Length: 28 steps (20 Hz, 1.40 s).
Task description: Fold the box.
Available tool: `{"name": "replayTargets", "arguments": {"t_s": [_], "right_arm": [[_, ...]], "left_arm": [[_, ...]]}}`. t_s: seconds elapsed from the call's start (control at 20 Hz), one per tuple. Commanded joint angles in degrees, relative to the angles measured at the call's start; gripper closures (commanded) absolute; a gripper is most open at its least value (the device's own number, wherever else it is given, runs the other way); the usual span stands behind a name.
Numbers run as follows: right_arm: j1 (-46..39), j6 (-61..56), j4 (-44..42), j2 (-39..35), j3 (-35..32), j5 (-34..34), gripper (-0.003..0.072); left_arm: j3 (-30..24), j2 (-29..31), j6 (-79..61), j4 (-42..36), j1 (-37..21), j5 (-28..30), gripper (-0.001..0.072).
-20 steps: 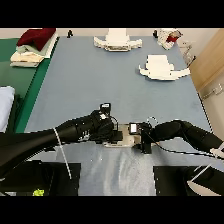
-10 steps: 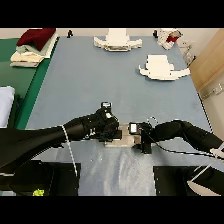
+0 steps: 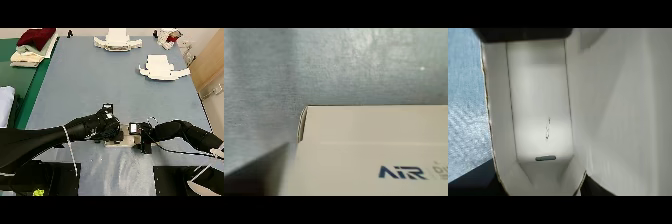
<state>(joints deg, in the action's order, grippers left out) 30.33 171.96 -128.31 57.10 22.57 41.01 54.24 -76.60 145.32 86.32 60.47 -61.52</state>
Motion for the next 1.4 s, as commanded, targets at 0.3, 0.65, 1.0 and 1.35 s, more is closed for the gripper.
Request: {"name": "replayTargets", "arguments": {"t_s": [0.3, 0.65, 1.0, 1.35], "right_arm": [[0.00, -0.04, -0.02, -0.02, -0.02, -0.02, 0.0174], [0.00, -0.04, -0.02, -0.02, -0.02, -0.02, 0.0174], [0.00, -0.04, -0.02, -0.02, -0.02, -0.02, 0.0174], [0.00, -0.04, -0.02, -0.02, -0.02, -0.02, 0.0174]], "left_arm": [[4.20, 7.23, -5.51, -0.46, -0.17, -10.32, 0.0023], [5.14, 15.82, -19.30, -1.40, -0.11, -13.66, 0.0695], [1.55, 20.17, -42.64, -1.29, -1.99, -9.68, 0.0697], [-14.05, 36.79, -104.17, -22.05, -22.45, -3.72, 0.0356]]}}
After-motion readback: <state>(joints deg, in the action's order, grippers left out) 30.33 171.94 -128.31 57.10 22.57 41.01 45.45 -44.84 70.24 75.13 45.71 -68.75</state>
